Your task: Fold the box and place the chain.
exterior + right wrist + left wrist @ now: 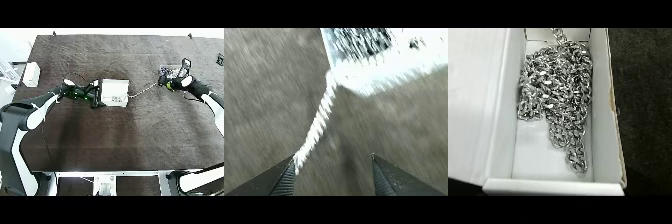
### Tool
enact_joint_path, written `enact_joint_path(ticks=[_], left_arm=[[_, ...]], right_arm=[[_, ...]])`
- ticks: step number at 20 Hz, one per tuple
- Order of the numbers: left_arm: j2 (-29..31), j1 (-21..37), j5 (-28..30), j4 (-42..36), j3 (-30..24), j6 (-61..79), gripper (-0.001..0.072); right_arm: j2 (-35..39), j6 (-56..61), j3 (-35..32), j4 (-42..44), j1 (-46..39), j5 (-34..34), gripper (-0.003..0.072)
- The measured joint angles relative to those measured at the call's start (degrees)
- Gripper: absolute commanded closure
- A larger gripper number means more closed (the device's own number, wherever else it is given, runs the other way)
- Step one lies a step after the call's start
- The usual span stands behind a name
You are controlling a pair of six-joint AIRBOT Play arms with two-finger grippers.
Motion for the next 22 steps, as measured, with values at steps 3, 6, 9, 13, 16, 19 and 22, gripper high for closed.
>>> enact_joint_path(ticks=[3,6,9,13,16,19,22], left_arm=[[0.0,0.0,0.2,0.3,0.0,0.0,0.0179],[0.0,0.1,0.4,0.7,0.0,0.0,0.0179],[0.0,0.1,0.6,1.2,0.0,0.0,0.0179],[0.0,0.1,0.7,1.5,0.0,0.0,0.0179],[0.0,0.1,0.8,1.6,0.0,0.0,0.0179],[0.0,0.1,0.9,1.8,0.0,0.0,0.018],[0.0,0.1,0.9,1.8,0.0,0.0,0.0179]], right_arm=[[-3.6,-3.0,4.9,3.6,0.1,1.9,0.013],[-7.6,-4.4,9.9,5.4,0.2,5.2,0.033],[-10.4,-5.0,13.1,6.2,0.2,6.9,0.0627],[-11.5,-6.0,15.0,6.5,0.2,7.0,0.0679],[-9.1,-6.7,15.5,6.5,0.6,7.4,0.068],[-3.7,-8.4,15.6,6.4,2.0,9.6,0.068],[3.5,-10.6,15.7,6.3,4.9,10.9,0.0679]])
